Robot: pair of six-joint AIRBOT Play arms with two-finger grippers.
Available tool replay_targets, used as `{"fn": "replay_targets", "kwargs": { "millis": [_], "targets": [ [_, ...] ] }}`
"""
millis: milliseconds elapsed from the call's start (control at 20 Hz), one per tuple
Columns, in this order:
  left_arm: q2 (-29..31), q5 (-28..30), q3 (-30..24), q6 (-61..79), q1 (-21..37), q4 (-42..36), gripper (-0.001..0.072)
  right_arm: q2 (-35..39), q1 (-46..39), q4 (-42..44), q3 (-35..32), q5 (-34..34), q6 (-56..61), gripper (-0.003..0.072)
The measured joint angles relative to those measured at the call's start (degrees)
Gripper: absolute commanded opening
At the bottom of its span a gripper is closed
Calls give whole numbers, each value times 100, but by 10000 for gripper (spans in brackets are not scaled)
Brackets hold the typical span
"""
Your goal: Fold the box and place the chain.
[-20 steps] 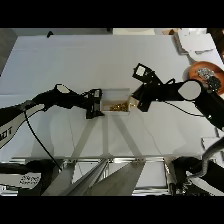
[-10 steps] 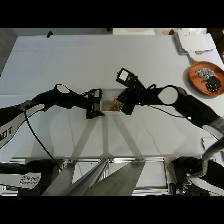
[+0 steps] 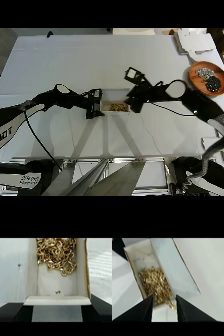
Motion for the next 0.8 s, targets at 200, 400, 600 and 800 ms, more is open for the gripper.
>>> {"fn": "replay_targets", "kwargs": {
  "millis": [200, 400, 600, 800],
  "targets": [
    [-2, 0, 2, 0, 0, 0, 212, -114, -868, 306, 0, 605, -892, 317],
    [-2, 0, 0, 0, 0, 0, 212, -570, -1198, 446, 0, 748, -1598, 317],
    [0, 0, 0, -2, 0, 0, 212, -1130, -1224, 492, 0, 601, -2140, 318],
    [-2, 0, 0, -2, 0, 0, 212, -1456, -1102, 542, 0, 507, -2868, 316]
  ]
}}
